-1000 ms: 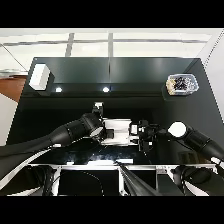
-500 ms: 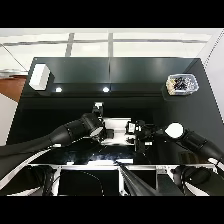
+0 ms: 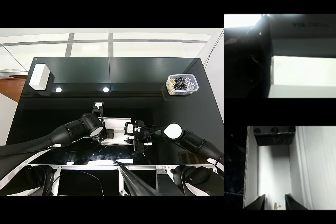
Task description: Fold the box and place the chain.
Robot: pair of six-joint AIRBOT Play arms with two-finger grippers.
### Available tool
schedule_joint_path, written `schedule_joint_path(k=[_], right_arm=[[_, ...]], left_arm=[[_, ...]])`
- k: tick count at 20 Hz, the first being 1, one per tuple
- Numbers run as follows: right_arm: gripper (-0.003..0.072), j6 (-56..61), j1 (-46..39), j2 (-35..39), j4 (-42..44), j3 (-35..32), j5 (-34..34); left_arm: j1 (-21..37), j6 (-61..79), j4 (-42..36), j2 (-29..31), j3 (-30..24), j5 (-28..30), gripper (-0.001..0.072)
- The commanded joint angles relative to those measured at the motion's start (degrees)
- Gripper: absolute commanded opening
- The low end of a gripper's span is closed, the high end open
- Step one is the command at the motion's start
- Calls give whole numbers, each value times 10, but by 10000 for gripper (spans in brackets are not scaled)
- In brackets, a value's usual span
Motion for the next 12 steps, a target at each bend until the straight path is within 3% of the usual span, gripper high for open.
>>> schedule_joint_path(k=[1, 2, 3, 4, 5, 6, 7, 8, 9, 12], right_arm=[[385, 4, 1, 0, -1, 0, -3], [470, 7, 1, 0, -1, 0, -9], [467, 6, 1, 0, -1, 0, -16], [310, 6, 1, 0, -2, 0, -18], [272, 6, 1, 0, -1, 0, -17], [369, 6, 1, 0, -1, 0, -17], [296, 6, 1, 0, -1, 0, -17], [100, 6, 1, 0, -1, 0, -17], [50, 6, 1, 0, -1, 0, -16], [49, 35, -9, 0, -2, 0, -16]], left_arm=[[0, 0, 0, 0, 0, 0, 30], [0, 0, 0, 0, 0, 0, 30], [0, 0, 0, 0, 0, 0, 30], [0, 0, 0, 0, 0, 0, 30], [0, 0, 0, 0, 0, 0, 30], [0, 0, 0, 0, 0, 0, 30], [0, 0, 0, 0, 0, 0, 30], [0, 0, 0, 0, 0, 0, 30], [0, 0, 0, 0, 0, 0, 30], [0, 0, 0, 0, 0, 0, 30]])
